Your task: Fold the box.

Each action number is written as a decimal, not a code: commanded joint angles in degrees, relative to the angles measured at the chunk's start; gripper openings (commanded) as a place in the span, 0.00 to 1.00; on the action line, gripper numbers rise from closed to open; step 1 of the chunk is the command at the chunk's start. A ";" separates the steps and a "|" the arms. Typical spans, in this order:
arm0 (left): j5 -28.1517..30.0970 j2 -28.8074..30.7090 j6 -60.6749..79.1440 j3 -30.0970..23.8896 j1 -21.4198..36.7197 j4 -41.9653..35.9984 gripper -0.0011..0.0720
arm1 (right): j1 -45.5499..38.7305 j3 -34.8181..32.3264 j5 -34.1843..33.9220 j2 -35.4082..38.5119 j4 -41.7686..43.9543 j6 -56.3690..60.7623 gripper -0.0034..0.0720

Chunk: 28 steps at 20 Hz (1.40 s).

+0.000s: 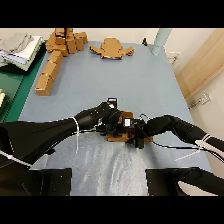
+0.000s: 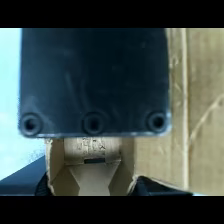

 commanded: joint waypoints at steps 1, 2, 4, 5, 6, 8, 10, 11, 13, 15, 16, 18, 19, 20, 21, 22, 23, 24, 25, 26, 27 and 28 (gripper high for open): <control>-2.12 -0.02 0.00 0.04 0.07 0.48 0.72 | -0.02 -0.04 -0.04 -0.02 0.04 0.26 0.69; -3.10 -0.02 0.02 0.04 0.13 0.48 0.72 | -0.02 -0.04 -0.04 -0.02 0.04 0.26 0.69; -5.31 0.33 0.02 0.04 0.55 0.46 0.72 | -0.02 -0.04 -0.04 -0.02 0.04 0.26 0.69; -5.40 0.39 0.00 0.04 0.81 0.55 0.72 | -0.02 -0.04 -0.04 -0.04 0.04 0.28 0.69; -4.98 0.31 -0.02 0.04 0.90 0.50 0.72 | -0.02 -0.04 -0.07 -0.04 0.04 0.26 0.69; -2.95 0.07 -0.02 -0.09 0.87 0.70 0.72 | -0.02 -0.04 -0.04 -0.02 0.04 0.26 0.69; -1.53 -0.28 -0.11 -0.11 0.87 2.03 0.65 | -0.02 -0.04 -0.04 -0.04 0.04 0.28 0.69; -1.64 -0.55 -0.44 -0.09 0.87 2.91 0.59 | -0.02 -0.04 -0.04 -0.02 0.04 0.26 0.69; -2.25 -1.16 -1.84 -0.09 0.76 3.39 0.59 | -0.02 -0.04 -0.07 -0.02 0.04 0.26 0.69; -2.43 -1.36 -3.02 -0.07 0.13 4.04 0.59 | -0.02 -0.04 -0.04 -0.02 0.04 0.26 0.69; -2.49 -1.36 -3.50 -0.04 -0.31 5.16 0.39 | -0.02 -0.04 -0.04 -0.02 0.04 0.28 0.69; -2.40 -1.36 -5.31 0.00 -1.73 7.54 0.08 | -0.02 -0.04 -0.04 -0.02 0.04 0.26 0.69; -2.34 -1.36 -5.49 0.00 -2.32 8.37 0.03 | -0.02 -0.04 -0.04 -0.02 0.04 0.26 0.69; -2.51 -1.36 -6.23 -0.02 -2.82 9.07 0.03 | -0.02 -0.04 -0.04 -0.02 0.04 0.26 0.69; -2.56 -1.36 -6.45 -0.02 -3.04 9.31 0.03 | -0.02 -0.04 -0.04 -0.04 0.04 0.26 0.69; -2.51 -1.36 -6.45 -0.02 -3.08 9.31 0.04 | -0.02 -0.04 -0.04 -0.02 0.04 0.26 0.69; -2.49 -1.36 -6.45 -0.02 -3.10 9.29 0.04 | -0.02 -0.04 -0.04 -0.02 0.04 0.26 0.69; -2.54 -1.33 -6.47 -0.02 -3.10 9.27 0.04 | -0.02 -0.04 -0.04 -0.02 0.04 0.26 0.69; -2.84 -1.33 -6.45 0.00 -3.15 9.07 0.04 | -0.02 -0.04 -0.04 -0.02 0.04 0.26 0.69; -3.32 -1.33 -6.45 0.00 -3.13 9.05 0.04 | -0.02 -0.04 -0.04 -0.02 0.04 0.26 0.69; -3.78 -1.27 -6.43 0.02 -3.13 9.05 0.31 | -0.02 -0.04 -0.04 -0.02 0.04 0.26 0.69; -4.24 -1.22 -6.67 0.09 -3.13 9.05 0.70 | -0.02 -0.04 -0.04 -0.02 0.04 0.26 0.69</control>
